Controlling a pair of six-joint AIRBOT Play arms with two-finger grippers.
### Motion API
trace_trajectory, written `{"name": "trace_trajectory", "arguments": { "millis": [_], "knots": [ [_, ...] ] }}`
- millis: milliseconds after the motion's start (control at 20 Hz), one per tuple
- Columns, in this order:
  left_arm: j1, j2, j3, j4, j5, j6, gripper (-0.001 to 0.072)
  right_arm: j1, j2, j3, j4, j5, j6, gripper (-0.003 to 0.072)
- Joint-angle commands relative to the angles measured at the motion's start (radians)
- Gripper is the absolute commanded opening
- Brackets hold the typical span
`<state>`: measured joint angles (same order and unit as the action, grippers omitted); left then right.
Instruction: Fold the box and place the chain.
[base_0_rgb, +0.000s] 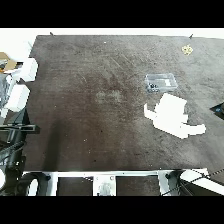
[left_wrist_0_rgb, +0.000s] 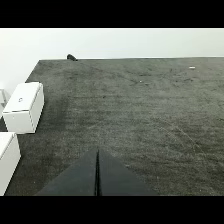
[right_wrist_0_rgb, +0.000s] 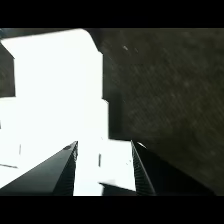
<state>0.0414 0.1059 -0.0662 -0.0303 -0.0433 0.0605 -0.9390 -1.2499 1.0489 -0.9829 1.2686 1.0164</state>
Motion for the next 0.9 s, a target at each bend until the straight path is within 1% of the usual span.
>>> {"name": "trace_trajectory", "arguments": {
  "millis": [0, 200, 300, 450, 550, 600, 750, 850],
  "knots": [
    [0.000, 0.001, 0.001, 0.000, 0.000, 0.000, 0.0010, -0.018, -0.128, 0.103, -0.133, 0.162, 0.055, 0.0387],
    [0.000, 0.001, 0.001, 0.000, 0.000, 0.000, 0.0010, -0.017, -0.241, 0.108, -0.148, 0.245, 0.054, 0.0386],
    [0.000, 0.001, 0.001, 0.000, 0.000, 0.000, 0.0010, -0.015, -0.282, 0.106, -0.143, 0.254, 0.054, 0.0385],
    [0.000, 0.001, 0.001, 0.000, 0.000, 0.000, 0.0010, 0.007, -0.312, 0.071, -0.143, 0.254, 0.048, 0.0385],
    [0.000, 0.001, 0.001, 0.000, 0.000, 0.000, 0.0010, 0.015, -0.320, 0.032, -0.129, 0.236, 0.018, 0.0368],
    [0.000, 0.001, 0.001, 0.000, 0.000, 0.000, 0.0010, 0.015, -0.320, 0.009, -0.098, 0.215, 0.000, 0.0305],
    [0.000, 0.001, 0.001, 0.000, 0.000, 0.000, 0.0010, 0.015, -0.320, -0.056, -0.070, 0.188, -0.003, 0.0306],
    [0.000, 0.001, 0.001, 0.000, 0.000, 0.000, 0.0010, 0.013, -0.320, -0.095, -0.028, 0.138, -0.037, 0.0303]
  ]
}}
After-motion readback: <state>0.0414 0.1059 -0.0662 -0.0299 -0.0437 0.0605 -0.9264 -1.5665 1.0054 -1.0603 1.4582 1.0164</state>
